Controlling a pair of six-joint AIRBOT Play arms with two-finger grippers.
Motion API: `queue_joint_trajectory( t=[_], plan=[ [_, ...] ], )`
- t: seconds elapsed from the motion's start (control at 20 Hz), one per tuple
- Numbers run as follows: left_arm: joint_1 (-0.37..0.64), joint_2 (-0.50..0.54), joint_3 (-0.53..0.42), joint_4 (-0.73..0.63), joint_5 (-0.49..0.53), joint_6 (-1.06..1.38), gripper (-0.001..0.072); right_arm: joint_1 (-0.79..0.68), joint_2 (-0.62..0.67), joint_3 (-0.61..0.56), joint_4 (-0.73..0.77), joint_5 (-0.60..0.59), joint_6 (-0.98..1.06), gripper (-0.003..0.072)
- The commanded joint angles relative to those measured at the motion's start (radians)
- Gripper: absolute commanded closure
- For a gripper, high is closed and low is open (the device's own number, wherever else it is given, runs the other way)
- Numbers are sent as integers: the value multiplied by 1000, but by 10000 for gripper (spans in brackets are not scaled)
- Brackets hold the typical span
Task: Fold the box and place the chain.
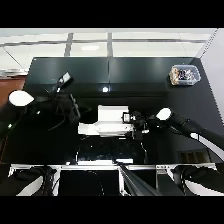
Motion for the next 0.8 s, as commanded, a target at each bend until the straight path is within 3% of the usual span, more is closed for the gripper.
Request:
queue_joint_trajectory(
  t=[0.0, 0.05, 0.1, 0.3, 0.5, 0.75],
  plan=[
    [-8, 65, -120, 68, -30, 351, 491, 0, -1, 1, 1, -1, 1, 510],
    [-33, 48, -147, 69, 14, 459, 55, 0, -1, 1, 0, -1, 1, 510],
    [-59, 23, -156, 76, 69, 478, -1, 0, -1, 1, 0, -1, 1, 510],
    [-183, -110, -124, 122, 225, 523, 0, 0, -1, 1, 0, -1, 1, 510],
    [-220, -208, -71, 124, 228, 484, 6, 0, -1, 1, 0, -1, 1, 510],
    [-220, -217, -70, 120, 229, 445, 44, 0, -1, 1, 0, -1, 1, 510]
  ],
)
